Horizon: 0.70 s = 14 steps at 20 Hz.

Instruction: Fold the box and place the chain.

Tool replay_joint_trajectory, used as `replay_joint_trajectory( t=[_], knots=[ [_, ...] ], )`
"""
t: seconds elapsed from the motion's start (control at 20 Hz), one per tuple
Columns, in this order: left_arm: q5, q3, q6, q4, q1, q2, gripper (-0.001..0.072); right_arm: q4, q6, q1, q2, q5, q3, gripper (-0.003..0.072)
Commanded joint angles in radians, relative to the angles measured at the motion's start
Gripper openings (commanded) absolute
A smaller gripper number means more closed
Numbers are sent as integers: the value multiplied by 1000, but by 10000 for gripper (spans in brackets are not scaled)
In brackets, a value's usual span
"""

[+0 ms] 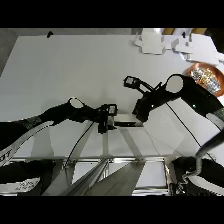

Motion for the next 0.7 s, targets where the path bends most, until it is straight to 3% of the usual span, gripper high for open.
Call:
replay_joint_trajectory(
  t=[0.0, 0.1, 0.2, 0.4, 0.5, 0.65],
  knots=[
    [0, 0, 0, 0, 0, 1, 209, 38, -111, 37, 48, 11, -35, 63],
    [0, 0, 0, 0, 1, 1, 209, 37, -142, 55, 75, 5, -58, 92],
    [0, 0, 0, 0, 0, 1, 209, 37, -158, 73, 85, 0, -80, 196],
    [0, 0, 0, 0, 0, 1, 209, 28, -187, 108, 86, -34, -103, 207],
    [0, 0, 0, 0, 1, 1, 209, 28, -187, 119, 88, -59, -103, 318],
    [0, 0, 0, 0, 1, 1, 209, 5, -187, 136, 89, -93, -103, 318]
  ],
)
